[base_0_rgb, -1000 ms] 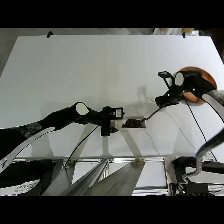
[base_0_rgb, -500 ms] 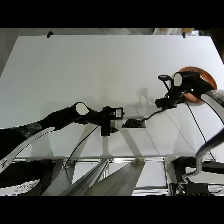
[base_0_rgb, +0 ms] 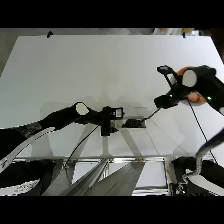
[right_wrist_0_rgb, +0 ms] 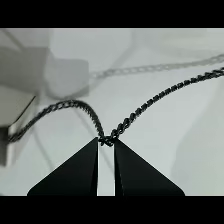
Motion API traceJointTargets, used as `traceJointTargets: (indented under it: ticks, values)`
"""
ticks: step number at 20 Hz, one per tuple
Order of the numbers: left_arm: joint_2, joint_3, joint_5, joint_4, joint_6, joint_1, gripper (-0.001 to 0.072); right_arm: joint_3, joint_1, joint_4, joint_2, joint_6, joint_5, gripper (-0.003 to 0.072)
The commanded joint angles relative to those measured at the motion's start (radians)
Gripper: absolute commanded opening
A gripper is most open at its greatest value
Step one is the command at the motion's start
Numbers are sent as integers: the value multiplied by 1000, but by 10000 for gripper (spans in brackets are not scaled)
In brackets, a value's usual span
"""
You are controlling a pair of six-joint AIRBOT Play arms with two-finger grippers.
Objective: Fold the box and place the chain.
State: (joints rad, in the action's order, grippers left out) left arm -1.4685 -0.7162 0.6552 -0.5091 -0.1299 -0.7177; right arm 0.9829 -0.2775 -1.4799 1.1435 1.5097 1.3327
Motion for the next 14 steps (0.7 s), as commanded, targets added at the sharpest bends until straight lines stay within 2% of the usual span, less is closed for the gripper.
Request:
traceJointTargets:
  ticks: [1, 4, 8, 14]
  values:
    - [1, 0, 0, 0, 0, -1, 208, 1, -53, 70, -149, -1, 70, 11]
    - [1, 0, 0, 0, 0, -1, 208, 1, -100, 142, -255, -1, 62, 12]
    - [1, 0, 0, 0, 0, -1, 208, 1, -184, 215, -312, 0, 29, 12]
    - [1, 0, 0, 0, 0, -1, 208, 1, -320, 313, -312, 0, -209, 12]
